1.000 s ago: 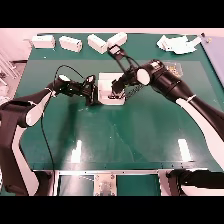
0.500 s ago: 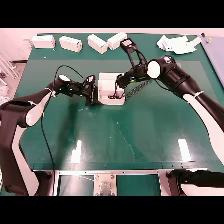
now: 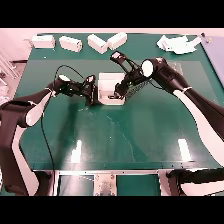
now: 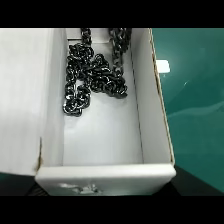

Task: Fold the box and place the chain.

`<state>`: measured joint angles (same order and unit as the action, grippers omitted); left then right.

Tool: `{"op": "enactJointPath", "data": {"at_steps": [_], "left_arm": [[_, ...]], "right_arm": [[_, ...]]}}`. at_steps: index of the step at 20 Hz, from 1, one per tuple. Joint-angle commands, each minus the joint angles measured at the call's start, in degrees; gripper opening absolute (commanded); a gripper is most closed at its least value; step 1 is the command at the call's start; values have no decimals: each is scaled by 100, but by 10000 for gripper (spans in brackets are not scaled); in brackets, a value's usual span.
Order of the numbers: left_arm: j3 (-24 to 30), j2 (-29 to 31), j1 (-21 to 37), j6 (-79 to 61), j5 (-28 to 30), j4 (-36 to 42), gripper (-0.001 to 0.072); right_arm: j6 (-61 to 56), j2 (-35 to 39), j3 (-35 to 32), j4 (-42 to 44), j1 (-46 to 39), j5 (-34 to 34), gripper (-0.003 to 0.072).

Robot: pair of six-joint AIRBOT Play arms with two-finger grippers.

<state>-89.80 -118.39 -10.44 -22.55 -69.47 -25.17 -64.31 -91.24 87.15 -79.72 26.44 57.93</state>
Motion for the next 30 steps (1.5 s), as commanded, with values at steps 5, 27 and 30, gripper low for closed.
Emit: {"op": "enactJointPath", "data": {"at_steps": [5, 27, 30], "left_arm": [[-7, -2, 2, 0, 28, 4, 470], [-7, -2, 2, 0, 151, 17, 471], [-7, -2, 2, 0, 153, 17, 470]], "right_arm": [[2133, -439, 476, -330, -9, 859, 575], [-542, -555, 605, -1788, -767, -647, 574], [-2444, -555, 529, -1781, -1484, -673, 574]]}}
